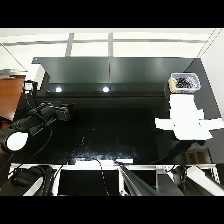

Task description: Fold the box and place the chain.

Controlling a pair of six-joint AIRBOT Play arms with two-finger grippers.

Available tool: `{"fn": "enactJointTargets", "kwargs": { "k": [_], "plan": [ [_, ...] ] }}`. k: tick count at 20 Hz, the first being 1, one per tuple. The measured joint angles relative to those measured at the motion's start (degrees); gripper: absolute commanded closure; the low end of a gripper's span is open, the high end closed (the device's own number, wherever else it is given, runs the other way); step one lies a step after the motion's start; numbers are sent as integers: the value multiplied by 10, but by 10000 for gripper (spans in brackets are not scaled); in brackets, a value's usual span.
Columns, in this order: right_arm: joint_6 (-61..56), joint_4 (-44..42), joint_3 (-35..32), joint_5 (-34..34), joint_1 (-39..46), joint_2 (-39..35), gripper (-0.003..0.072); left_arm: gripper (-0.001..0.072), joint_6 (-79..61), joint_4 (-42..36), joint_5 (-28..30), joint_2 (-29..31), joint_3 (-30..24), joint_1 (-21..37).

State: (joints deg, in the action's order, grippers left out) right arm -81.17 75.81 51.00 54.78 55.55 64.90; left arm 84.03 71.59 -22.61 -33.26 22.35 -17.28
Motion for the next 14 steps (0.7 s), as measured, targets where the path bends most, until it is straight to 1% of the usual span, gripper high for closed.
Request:
{"fn": "enactJointTargets", "kwargs": {
  "k": [2, 4, 6, 8, 11, 14],
  "plan": [
    [99, -93, 26, 30, 77, 57, -18, 0, 0, 1, 7, 0, 0, 0],
    [187, -184, 48, 60, 130, 110, -18, 0, 0, 2, 10, 0, 0, -1],
    [245, -238, 78, 92, 163, 160, -18, 0, 0, 2, 10, 0, 0, -1],
    [280, -267, 111, 136, 178, 202, -18, 0, 0, 2, 11, -1, 0, -1],
    [307, -285, 158, 199, 188, 251, -17, 0, 0, 2, 8, -7, 0, -1],
    [314, -264, 185, 243, 191, 277, -17, 0, 0, 2, 6, -17, 0, -1]
  ]
}}
